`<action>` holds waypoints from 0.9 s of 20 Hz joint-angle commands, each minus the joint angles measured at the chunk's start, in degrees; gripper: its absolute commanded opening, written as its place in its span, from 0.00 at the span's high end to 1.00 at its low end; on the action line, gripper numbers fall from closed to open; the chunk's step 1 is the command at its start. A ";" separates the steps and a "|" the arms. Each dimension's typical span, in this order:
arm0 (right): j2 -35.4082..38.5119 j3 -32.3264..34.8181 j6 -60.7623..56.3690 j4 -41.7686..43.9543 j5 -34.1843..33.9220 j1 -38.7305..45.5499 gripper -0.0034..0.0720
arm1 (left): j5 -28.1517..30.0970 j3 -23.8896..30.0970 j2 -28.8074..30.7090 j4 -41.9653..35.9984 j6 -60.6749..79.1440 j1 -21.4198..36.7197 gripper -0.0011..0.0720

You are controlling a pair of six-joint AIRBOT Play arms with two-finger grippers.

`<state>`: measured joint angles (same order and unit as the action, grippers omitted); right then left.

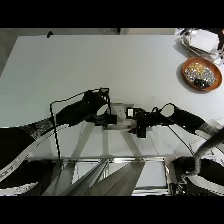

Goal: Fold the box and place the chain.

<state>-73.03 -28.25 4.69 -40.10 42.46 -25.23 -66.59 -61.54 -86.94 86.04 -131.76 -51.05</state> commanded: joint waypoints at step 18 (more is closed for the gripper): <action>-0.04 0.00 0.07 -0.02 0.04 -0.04 0.53 | 0.76 0.00 -2.14 -0.09 0.17 -1.92 0.97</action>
<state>-73.03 -28.25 4.73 -40.12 42.46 -25.23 -65.65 -61.56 -88.64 86.19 -132.00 -52.75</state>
